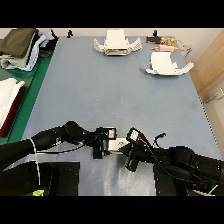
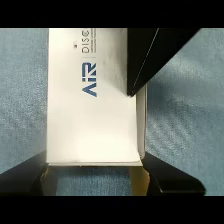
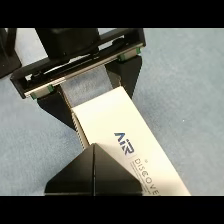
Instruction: Fold the box.
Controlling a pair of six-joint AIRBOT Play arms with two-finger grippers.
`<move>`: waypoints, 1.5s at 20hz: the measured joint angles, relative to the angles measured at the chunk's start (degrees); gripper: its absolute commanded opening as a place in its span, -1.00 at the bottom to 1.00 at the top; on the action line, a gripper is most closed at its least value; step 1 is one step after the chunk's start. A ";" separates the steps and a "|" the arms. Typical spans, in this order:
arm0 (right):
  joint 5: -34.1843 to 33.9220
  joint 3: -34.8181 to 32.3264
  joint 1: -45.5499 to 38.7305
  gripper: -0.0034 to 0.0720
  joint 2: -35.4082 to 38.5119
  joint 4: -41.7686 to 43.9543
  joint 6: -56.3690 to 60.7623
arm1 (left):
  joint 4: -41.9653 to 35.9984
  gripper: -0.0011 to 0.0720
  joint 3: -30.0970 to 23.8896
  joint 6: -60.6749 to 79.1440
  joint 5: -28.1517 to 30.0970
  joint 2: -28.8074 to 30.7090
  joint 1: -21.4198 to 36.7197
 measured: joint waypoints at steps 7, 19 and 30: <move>-1.31 0.33 -0.02 -0.90 -1.55 -0.50 0.00 | 0.00 0.66 0.00 0.07 0.00 0.00 0.00; -13.77 12.85 -3.80 -0.90 0.11 -17.81 9.75 | -0.13 0.66 0.00 -0.09 -0.09 0.00 0.00; -36.85 22.73 -20.22 -0.90 -7.52 -37.44 40.96 | 0.57 0.66 0.22 -4.50 4.00 4.04 7.69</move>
